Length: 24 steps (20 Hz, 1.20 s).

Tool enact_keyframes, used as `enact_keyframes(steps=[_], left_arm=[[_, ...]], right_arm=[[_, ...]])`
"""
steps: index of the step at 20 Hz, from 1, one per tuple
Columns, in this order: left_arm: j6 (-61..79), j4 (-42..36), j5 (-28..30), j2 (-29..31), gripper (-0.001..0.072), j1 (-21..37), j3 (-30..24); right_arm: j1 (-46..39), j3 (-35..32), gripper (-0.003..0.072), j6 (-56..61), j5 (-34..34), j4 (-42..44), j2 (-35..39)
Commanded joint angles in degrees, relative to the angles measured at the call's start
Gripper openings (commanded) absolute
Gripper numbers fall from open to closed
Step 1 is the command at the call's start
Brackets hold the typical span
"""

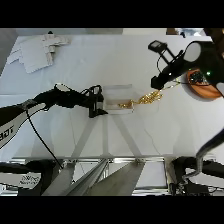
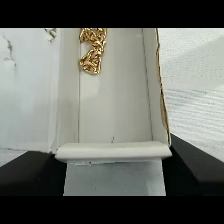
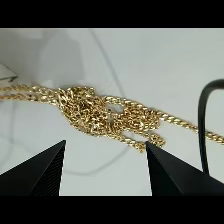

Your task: Fold the box and place the chain.

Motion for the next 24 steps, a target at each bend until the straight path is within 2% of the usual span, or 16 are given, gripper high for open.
enact_keyframes(steps=[1, 3, 5, 8, 10, 14, 15, 16, 21, 22, 24], left_arm=[[0.00, 0.02, 0.00, -0.02, 0.0091, -0.02, 0.02], [0.00, 0.02, 0.00, -0.02, 0.0091, -0.02, 0.02], [0.00, 0.02, 0.00, -0.02, 0.0091, -0.02, 0.02], [0.00, 0.02, 0.00, -0.02, 0.0091, -0.02, 0.02], [0.00, 0.02, 0.00, -0.02, 0.0091, -0.02, 0.00], [0.00, 0.02, 0.00, -0.02, 0.0091, -0.02, 0.02], [0.00, 0.02, 0.00, -0.02, 0.0091, -0.02, 0.02], [0.00, 0.02, 0.00, -0.02, 0.0091, -0.02, 0.02], [0.00, 0.02, 0.00, -0.02, 0.0091, -0.02, 0.02], [0.00, 0.02, 0.00, -0.02, 0.0091, -0.02, 0.02], [0.00, 0.02, 0.00, -0.02, 0.0091, -0.02, 0.02]], right_arm=[[-0.22, -1.09, 0.0552, -2.73, -1.44, 0.22, -6.25], [0.15, -1.16, 0.0557, -2.78, -2.38, 0.26, -9.29], [0.50, -1.53, 0.0595, -2.80, -2.29, 0.26, -11.10], [0.98, -3.02, 0.0599, -5.09, -2.54, 0.28, -11.45], [1.29, -4.44, 0.0643, -5.70, -2.84, 0.24, -11.45], [2.43, -7.48, 0.0634, -5.62, -6.19, -0.04, -11.43], [2.78, -7.69, 0.0567, -5.62, -6.62, -0.26, -11.45], [3.13, -7.69, 0.0459, -5.57, -6.95, -0.44, -11.43], [3.48, -7.69, 0.0082, -3.37, -6.99, -1.09, -11.30], [3.48, -7.69, 0.0026, -3.34, -6.91, -1.11, -11.23], [3.48, -7.67, 0.0013, -2.99, -7.08, -1.36, -10.16]])
